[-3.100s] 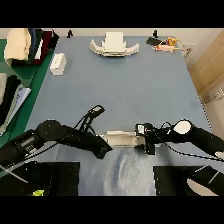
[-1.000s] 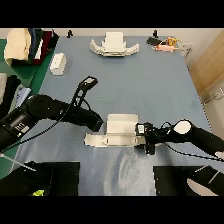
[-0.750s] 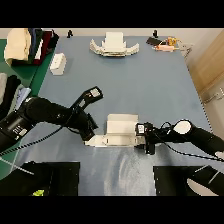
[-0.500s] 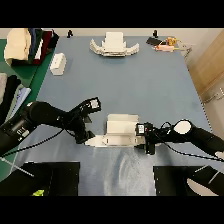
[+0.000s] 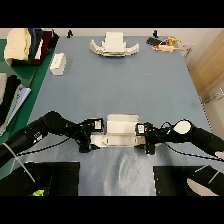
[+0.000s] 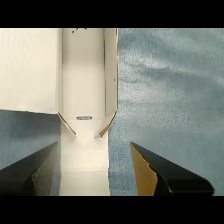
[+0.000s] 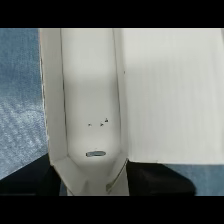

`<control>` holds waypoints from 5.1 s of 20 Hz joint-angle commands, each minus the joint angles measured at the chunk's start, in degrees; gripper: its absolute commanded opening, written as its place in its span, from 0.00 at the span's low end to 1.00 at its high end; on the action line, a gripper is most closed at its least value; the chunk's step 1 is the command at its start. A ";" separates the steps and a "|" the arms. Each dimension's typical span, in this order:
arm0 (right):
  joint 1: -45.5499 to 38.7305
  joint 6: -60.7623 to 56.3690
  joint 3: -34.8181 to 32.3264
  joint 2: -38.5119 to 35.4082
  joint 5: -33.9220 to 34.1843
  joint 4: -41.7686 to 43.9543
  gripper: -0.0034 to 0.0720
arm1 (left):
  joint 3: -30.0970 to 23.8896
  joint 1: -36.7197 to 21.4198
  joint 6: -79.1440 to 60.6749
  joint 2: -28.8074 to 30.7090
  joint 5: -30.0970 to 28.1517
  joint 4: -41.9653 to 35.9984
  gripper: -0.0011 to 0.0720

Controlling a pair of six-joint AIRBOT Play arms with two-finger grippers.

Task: Fold the box.

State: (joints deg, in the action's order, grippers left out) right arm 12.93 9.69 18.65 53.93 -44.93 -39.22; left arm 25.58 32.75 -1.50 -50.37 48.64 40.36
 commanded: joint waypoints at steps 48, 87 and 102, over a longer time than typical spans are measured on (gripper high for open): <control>0.02 0.00 -0.02 -0.02 -0.02 0.00 0.70 | -0.74 5.73 23.67 -2.23 -10.21 1.40 0.03; 0.02 0.00 -0.02 -0.02 0.00 0.00 0.70 | -7.67 5.05 92.35 9.05 -14.27 6.19 0.51; 0.02 0.00 -0.02 -0.02 0.00 0.00 0.70 | -7.19 5.16 87.60 8.92 -13.73 -1.88 0.51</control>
State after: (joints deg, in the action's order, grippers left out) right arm 12.93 9.72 18.63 53.93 -44.93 -39.20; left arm 18.02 37.85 88.55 -41.41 33.69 40.21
